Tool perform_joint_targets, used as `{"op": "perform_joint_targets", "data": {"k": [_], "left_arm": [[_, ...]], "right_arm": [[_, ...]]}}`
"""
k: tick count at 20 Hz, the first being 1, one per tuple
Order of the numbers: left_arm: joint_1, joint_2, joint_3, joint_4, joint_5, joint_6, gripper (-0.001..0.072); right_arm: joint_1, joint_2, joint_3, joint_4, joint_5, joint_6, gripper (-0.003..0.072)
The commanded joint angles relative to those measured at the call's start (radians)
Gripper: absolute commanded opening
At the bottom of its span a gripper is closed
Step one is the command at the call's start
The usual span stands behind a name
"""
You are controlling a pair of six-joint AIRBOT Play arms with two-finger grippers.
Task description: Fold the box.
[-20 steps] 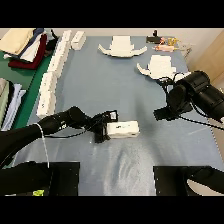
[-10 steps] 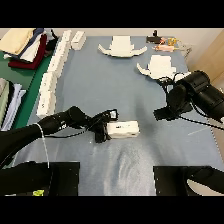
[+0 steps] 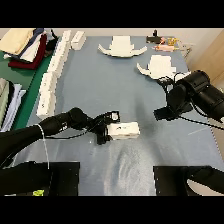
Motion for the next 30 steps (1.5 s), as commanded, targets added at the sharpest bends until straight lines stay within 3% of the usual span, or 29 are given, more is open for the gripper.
{"op": "perform_joint_targets", "data": {"k": [1,12,15,19,23,26,30], "left_arm": [[-0.008,0.000,0.001,0.018,0.011,-0.004,0.0362],[-0.008,0.010,0.009,0.045,0.028,-0.051,0.0362],[0.017,0.050,0.039,0.195,0.129,-0.266,0.0362],[0.196,0.061,0.111,0.435,0.173,-0.671,0.0362],[0.443,-0.031,0.272,0.473,0.175,-0.874,0.0362],[0.596,-0.198,0.454,0.473,0.156,-0.961,0.0362],[0.721,-0.421,0.706,0.473,0.058,-1.011,0.0362]], "right_arm": [[0.001,0.000,0.001,0.000,0.000,0.000,0.0002],[0.001,0.000,0.001,0.000,0.000,0.000,0.0002],[0.001,0.000,0.001,0.000,0.000,0.000,0.0002],[0.001,0.000,0.001,0.000,0.000,0.000,0.0002],[0.001,0.000,0.001,0.000,0.000,0.000,0.0002],[0.001,0.000,0.001,0.000,0.000,0.000,0.0002],[0.001,0.000,0.001,0.000,0.000,0.000,0.0002]]}}
